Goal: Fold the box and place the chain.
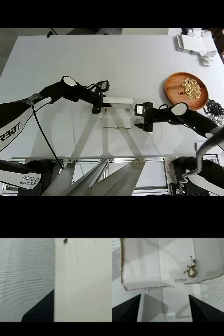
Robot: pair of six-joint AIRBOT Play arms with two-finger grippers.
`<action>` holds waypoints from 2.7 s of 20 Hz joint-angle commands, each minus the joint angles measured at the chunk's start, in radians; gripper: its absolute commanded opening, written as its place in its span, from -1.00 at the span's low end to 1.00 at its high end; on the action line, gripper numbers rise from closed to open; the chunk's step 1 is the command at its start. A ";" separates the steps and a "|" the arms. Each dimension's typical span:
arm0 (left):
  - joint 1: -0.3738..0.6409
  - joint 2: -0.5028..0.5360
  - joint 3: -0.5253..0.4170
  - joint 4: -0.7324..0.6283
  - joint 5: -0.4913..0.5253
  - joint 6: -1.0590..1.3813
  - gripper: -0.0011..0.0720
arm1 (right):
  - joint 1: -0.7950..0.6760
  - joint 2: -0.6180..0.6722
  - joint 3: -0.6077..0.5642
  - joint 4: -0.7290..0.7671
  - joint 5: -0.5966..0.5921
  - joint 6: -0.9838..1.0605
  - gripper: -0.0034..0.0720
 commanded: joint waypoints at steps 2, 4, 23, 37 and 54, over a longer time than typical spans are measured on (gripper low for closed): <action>0.000 -0.001 0.000 0.000 0.000 0.000 -0.95 | 0.061 -0.031 -0.003 0.026 -0.036 0.109 0.88; 0.000 -0.001 0.000 0.000 0.000 0.000 -0.95 | 0.081 -0.031 -0.003 0.059 -0.041 0.134 0.89; 0.000 -0.001 0.000 0.000 0.000 0.000 -0.95 | 0.026 0.002 0.066 -0.016 -0.079 0.565 0.93; 0.000 -0.001 0.000 0.000 0.000 0.000 -0.95 | -0.006 -0.023 0.095 -0.013 -0.057 0.282 0.88; 0.000 -0.001 0.000 0.000 0.000 0.000 -0.95 | -0.070 -0.214 0.224 0.104 0.174 -0.044 0.88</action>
